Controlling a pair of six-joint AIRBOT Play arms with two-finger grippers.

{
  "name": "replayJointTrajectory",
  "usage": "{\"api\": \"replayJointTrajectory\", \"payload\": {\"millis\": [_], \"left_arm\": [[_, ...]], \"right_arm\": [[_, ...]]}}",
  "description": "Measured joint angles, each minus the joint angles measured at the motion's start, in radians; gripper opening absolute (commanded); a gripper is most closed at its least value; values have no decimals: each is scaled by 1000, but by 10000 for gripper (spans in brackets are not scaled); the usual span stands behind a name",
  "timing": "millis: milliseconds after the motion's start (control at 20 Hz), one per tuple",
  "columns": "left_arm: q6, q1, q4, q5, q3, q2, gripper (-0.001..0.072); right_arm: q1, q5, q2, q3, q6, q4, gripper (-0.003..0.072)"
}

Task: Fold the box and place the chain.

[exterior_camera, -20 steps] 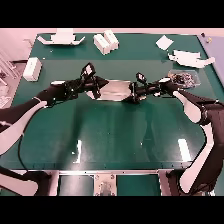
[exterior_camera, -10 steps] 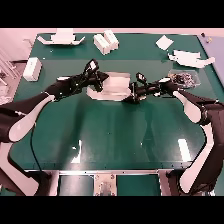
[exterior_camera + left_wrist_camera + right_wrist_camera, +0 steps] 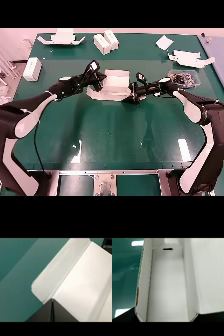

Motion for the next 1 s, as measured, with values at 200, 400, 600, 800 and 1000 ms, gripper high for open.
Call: {"api": "replayJointTrajectory", "payload": {"millis": [200,400,600,800,1000], "left_arm": [[-40,0,59,-29,1,-19,21],[-84,0,125,-58,1,-26,21],[-137,0,192,-85,1,-27,21],[-167,0,233,-100,2,-29,21],[-176,0,253,-106,11,-24,21]], "right_arm": [[0,0,0,0,0,0,556],[0,0,0,0,0,0,557],[0,2,0,0,0,-1,556],[-1,2,0,0,-1,-2,556],[-1,1,0,0,-1,-1,556]]}}
